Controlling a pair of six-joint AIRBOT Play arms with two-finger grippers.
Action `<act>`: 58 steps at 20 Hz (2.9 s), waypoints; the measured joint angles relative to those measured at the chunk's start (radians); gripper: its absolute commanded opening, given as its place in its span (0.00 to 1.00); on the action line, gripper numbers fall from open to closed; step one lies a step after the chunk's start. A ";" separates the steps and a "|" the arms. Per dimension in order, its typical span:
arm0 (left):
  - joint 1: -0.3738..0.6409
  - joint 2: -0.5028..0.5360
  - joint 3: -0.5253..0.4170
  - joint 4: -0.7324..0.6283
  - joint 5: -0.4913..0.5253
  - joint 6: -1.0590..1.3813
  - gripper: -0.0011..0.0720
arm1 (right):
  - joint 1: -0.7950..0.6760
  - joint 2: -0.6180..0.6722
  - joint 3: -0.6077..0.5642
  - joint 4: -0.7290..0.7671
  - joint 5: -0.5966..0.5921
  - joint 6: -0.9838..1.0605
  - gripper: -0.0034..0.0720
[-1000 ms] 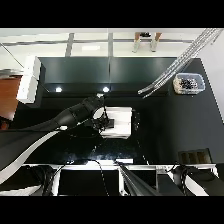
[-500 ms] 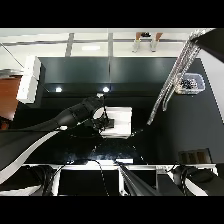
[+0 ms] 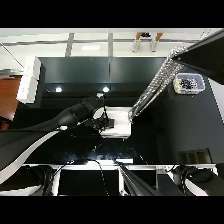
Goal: Fold the box and place the chain.
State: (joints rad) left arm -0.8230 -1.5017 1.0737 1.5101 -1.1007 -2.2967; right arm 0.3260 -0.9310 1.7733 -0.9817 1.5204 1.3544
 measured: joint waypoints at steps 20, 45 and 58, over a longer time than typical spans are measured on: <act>0.000 0.000 0.000 0.000 -0.001 0.000 0.06 | 0.102 -0.080 -0.100 0.092 -0.171 -0.042 0.07; 0.000 0.000 0.000 0.002 -0.001 0.000 0.06 | 0.106 -0.095 -0.084 0.012 -0.048 -0.007 0.07; 0.000 0.000 0.000 0.004 -0.002 0.006 0.06 | 0.189 -0.102 -0.567 0.054 -0.283 0.002 0.07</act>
State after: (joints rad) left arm -0.8227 -1.5017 1.0737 1.5139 -1.1027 -2.2910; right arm 0.5148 -1.0332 1.2060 -0.9276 1.2373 1.3560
